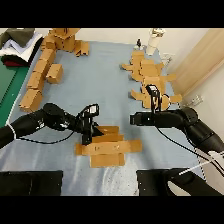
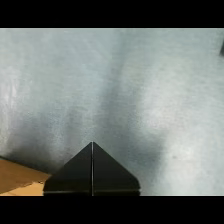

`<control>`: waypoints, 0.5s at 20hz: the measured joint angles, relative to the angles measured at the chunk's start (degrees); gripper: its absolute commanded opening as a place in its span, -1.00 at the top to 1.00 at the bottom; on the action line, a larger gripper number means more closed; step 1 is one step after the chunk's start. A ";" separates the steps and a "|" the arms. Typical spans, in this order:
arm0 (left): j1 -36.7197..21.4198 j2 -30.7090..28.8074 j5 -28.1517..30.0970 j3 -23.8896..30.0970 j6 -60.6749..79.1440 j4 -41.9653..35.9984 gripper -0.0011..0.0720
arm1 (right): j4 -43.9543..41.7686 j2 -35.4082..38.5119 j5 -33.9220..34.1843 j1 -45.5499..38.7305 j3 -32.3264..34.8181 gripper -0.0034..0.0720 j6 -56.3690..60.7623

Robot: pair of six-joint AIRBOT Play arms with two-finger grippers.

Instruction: Fold the box.

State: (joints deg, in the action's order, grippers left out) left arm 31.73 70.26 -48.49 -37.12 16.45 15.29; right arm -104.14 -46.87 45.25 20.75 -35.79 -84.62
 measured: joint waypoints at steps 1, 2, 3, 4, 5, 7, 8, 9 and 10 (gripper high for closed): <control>0.59 -0.09 0.87 0.15 -0.22 0.72 0.94 | 0.04 0.00 -0.61 0.46 0.00 0.90 0.04; 1.16 -0.15 1.57 0.28 -0.94 1.49 0.94 | 0.13 0.00 -1.20 0.96 0.00 0.90 0.15; 1.62 -0.20 2.49 0.39 -1.49 2.14 0.94 | 0.22 0.00 -1.44 1.40 0.02 0.90 0.17; 1.90 -0.24 3.17 0.52 -2.14 2.49 0.94 | 0.24 0.00 -1.57 1.70 0.02 0.90 0.17; 2.16 -0.24 3.98 0.63 -2.64 2.95 0.94 | 0.15 0.00 -1.44 1.92 0.04 0.90 0.17; 2.47 -0.26 5.09 0.85 -3.50 3.61 0.94 | -0.76 0.00 1.36 2.27 0.24 0.90 0.20; 2.60 -0.26 5.46 0.96 -3.80 3.85 0.94 | -1.40 0.02 3.43 2.38 0.52 0.90 0.20; 2.64 -0.26 5.60 0.98 -4.11 4.04 0.94 | -1.92 0.04 6.01 2.64 1.09 0.90 0.20; 2.71 -0.26 5.62 1.03 -4.46 4.31 0.94 | -2.36 0.13 8.17 3.10 1.81 0.90 0.26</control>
